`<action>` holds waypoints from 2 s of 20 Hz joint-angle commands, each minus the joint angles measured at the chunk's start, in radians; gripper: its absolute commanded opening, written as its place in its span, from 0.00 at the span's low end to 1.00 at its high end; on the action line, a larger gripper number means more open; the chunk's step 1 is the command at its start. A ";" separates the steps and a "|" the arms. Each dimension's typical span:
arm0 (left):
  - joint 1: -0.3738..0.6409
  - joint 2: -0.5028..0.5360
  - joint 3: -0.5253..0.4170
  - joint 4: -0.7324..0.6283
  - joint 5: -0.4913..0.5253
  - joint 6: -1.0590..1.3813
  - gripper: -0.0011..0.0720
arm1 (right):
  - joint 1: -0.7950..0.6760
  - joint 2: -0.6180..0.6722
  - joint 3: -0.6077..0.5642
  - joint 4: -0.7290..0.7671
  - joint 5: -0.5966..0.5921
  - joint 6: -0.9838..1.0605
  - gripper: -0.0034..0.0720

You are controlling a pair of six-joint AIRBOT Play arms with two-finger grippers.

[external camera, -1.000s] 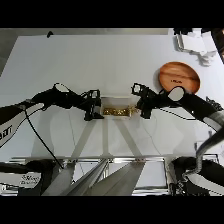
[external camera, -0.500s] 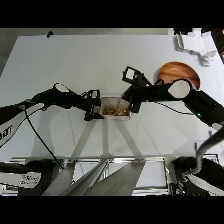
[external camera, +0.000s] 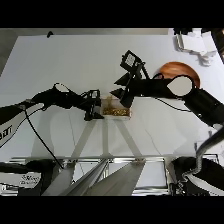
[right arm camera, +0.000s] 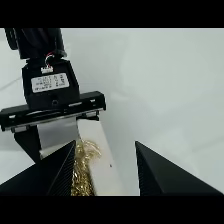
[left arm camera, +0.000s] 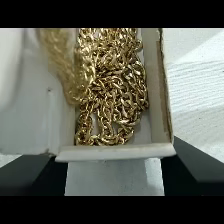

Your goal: Fold the box and place the chain.

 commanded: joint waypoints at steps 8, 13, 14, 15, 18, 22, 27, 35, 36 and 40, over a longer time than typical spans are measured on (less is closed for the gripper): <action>0.000 0.000 0.000 0.000 0.000 0.000 0.49 | -0.187 0.143 -0.134 -0.273 0.133 0.040 0.59; 0.000 0.000 0.000 0.000 0.000 0.000 0.49 | -0.319 0.079 -0.289 -0.268 0.138 -0.184 0.59; 0.000 0.000 0.000 0.000 0.000 0.000 0.49 | -0.325 0.043 -0.296 -0.266 0.139 -0.245 0.59; 0.000 0.000 0.000 0.000 0.000 0.000 0.49 | -0.324 0.005 -0.296 -0.261 0.138 -0.284 0.59; 0.000 0.000 0.000 0.000 0.000 0.000 0.49 | -0.324 -0.118 -0.296 -0.119 0.138 -0.465 0.59; 0.000 0.000 0.000 0.000 0.000 0.000 0.49 | -0.323 -0.231 -0.296 0.141 0.181 -0.736 0.64; 0.000 0.000 0.000 0.000 0.000 0.000 0.49 | -0.323 -0.257 -0.296 0.333 0.195 -0.927 0.66; 0.000 0.000 0.000 0.000 0.000 0.000 0.49 | -0.300 -0.257 -0.296 0.306 0.188 -0.967 0.06; 0.000 0.000 0.000 0.000 0.000 0.000 0.49 | -0.300 -0.257 -0.296 0.304 0.188 -0.954 0.06; 0.000 0.000 0.000 0.000 0.000 0.000 0.49 | -0.300 -0.243 -0.296 0.217 0.169 -0.798 0.05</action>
